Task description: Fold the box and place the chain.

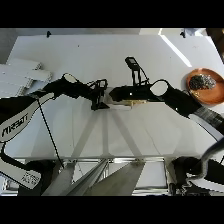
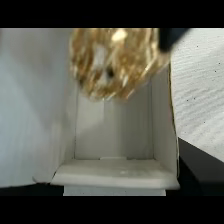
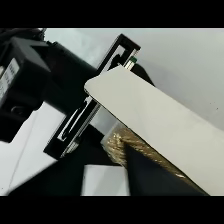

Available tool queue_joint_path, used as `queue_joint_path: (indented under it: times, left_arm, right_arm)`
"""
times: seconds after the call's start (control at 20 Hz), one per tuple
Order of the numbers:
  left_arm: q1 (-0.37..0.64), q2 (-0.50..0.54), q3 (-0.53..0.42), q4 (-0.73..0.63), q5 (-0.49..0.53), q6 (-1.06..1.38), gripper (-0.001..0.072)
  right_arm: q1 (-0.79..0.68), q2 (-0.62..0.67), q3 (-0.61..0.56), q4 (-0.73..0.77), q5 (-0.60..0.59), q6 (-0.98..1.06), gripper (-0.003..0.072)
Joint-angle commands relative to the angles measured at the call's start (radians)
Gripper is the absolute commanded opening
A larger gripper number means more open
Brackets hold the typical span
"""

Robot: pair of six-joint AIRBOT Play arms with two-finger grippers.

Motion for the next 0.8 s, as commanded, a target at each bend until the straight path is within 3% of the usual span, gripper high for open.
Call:
queue_joint_path:
  times: [0.0, 0.3, 0.4, 0.65, 0.7, 0.75]
  left_arm:
    - [0.0, 0.001, 0.0, 0.0, 0.0, 0.0, 0.0346]
    - [0.0, 0.001, 0.0, 0.001, 0.0, 0.0, 0.0346]
    - [0.0, 0.001, 0.0, 0.001, 0.0, 0.0, 0.0346]
    - [0.001, 0.001, 0.0, 0.0, 0.0, 0.0, 0.0346]
    - [0.0, 0.001, 0.0, 0.0, 0.0, 0.0, 0.0346]
    - [0.0, 0.001, 0.0, 0.0, 0.0, 0.0, 0.0346]
  right_arm:
    - [0.001, -0.003, 0.0, 0.021, 0.006, -0.048, 0.0372]
    - [-0.046, 0.156, 0.0, -0.193, 0.121, 0.03, 0.0365]
    - [-0.116, 0.21, 0.0, -0.378, 0.188, 0.161, 0.0323]
    - [-0.317, 0.24, -0.001, -0.902, 0.467, 0.533, 0.0326]
    - [-0.354, 0.24, -0.001, -0.95, 0.5, 0.625, 0.0361]
    - [-0.394, 0.24, -0.001, -0.966, 0.514, 0.673, 0.0455]
